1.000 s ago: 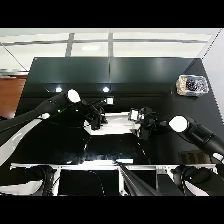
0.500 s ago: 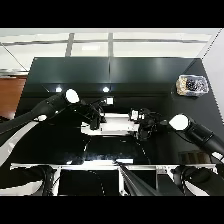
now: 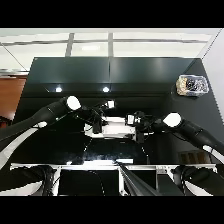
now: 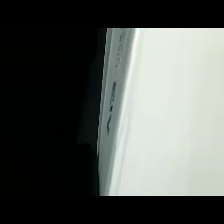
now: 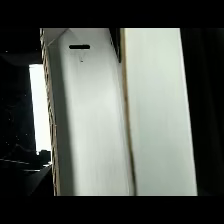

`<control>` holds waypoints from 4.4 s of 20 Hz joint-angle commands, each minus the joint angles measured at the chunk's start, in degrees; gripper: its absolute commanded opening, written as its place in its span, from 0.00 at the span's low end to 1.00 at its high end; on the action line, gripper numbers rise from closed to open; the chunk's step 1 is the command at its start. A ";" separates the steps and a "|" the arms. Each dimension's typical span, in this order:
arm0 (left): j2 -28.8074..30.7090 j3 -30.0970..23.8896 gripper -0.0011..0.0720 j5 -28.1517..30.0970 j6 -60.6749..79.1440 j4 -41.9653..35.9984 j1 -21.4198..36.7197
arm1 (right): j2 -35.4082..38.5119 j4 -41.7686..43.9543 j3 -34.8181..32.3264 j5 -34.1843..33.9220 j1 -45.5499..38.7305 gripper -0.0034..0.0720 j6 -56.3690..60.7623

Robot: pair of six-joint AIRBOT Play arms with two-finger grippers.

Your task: Fold the box and place the chain.

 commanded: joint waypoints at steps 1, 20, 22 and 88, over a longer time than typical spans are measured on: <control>0.28 -0.87 0.05 2.51 -0.15 -1.11 -0.09 | -2.12 2.43 -0.02 -0.31 -0.07 0.96 -4.44; 0.28 -0.90 0.05 1.60 -0.17 -1.05 -0.09 | -3.02 0.02 -2.67 4.37 -3.93 0.96 -4.44; 0.28 -0.90 0.05 1.60 -0.17 -1.07 -0.09 | -3.02 0.22 -2.67 4.13 -3.93 0.96 -4.50; 12.50 1.16 0.05 -16.41 -38.64 7.39 10.19 | -3.69 0.52 -2.71 2.60 -3.93 0.17 -4.35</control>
